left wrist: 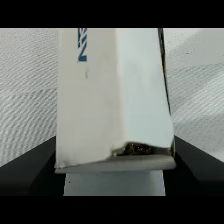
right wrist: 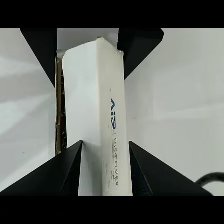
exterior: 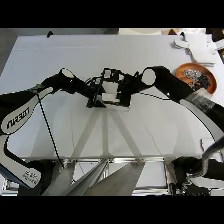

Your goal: Fold the box and place the chain.

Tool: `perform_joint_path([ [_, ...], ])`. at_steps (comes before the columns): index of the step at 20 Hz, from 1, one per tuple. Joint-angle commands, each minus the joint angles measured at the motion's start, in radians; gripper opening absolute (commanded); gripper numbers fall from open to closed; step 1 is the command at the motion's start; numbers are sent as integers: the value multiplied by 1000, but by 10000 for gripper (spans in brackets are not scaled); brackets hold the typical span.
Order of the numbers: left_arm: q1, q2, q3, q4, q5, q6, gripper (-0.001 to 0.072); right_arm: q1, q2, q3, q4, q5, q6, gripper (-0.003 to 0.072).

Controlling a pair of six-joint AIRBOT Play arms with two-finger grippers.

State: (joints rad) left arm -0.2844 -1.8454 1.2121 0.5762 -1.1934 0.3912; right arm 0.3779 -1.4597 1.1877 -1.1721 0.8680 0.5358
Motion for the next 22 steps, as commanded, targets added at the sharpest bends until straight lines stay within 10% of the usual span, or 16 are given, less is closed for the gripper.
perform_joint_path([
  [1, 0, 0, 0, 1, 0, 1, 472, 1, 5, -29, -24, -22, 17, 290],
  [22, 0, 0, 0, 1, 0, 1, 472, 43, 5, -114, -21, -19, 96, 364],
])
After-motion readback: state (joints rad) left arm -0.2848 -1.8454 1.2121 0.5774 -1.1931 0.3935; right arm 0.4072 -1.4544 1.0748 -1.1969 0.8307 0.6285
